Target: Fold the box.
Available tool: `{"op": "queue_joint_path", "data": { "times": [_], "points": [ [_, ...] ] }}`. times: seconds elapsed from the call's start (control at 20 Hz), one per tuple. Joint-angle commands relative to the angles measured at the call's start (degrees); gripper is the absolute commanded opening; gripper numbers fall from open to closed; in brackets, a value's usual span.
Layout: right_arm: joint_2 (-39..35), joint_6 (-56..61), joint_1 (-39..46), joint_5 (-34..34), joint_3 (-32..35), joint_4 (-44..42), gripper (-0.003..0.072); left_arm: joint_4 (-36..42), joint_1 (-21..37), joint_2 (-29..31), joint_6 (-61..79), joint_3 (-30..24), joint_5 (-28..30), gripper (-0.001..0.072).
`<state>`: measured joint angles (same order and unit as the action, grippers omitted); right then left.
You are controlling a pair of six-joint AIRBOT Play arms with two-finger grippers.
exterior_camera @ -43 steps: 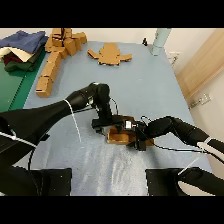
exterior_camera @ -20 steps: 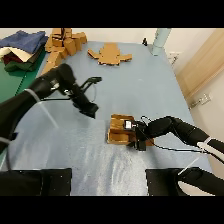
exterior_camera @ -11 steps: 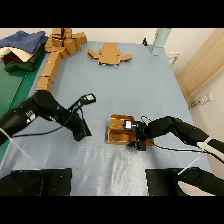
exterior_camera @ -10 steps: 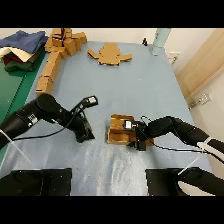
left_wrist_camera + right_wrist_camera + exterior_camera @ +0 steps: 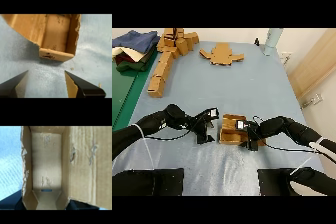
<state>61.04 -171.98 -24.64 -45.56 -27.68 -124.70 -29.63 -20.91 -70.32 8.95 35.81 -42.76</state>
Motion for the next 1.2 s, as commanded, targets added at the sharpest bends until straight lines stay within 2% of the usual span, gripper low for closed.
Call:
{"op": "queue_joint_path", "data": {
  "times": [0.0,0.25,0.5,0.65,0.9,1.15],
  "points": [
    [0.02,0.02,0.0,0.02,0.02,0.0,0.0596,4.11,-0.17,-2.45,13.03,-0.15,0.15,0.0697],
    [0.02,0.02,0.0,0.02,0.02,0.0,0.0596,8.02,-0.22,-2.54,14.64,-0.15,-0.07,0.0697],
    [0.02,0.02,0.0,0.02,0.02,0.0,0.0596,8.17,-2.84,-2.56,14.64,-0.13,-0.63,0.0697],
    [0.02,0.02,0.0,0.02,0.02,0.0,0.0596,8.22,-4.11,-2.73,14.62,-0.07,1.53,0.0697],
    [0.02,0.02,0.0,0.02,0.02,0.0,0.0596,8.22,-5.09,-5.77,14.56,1.92,1.66,0.0696],
    [0.02,0.02,0.0,0.04,0.02,0.0,0.0596,7.08,-6.78,-5.77,8.94,1.86,1.84,0.0696]
  ]
}}
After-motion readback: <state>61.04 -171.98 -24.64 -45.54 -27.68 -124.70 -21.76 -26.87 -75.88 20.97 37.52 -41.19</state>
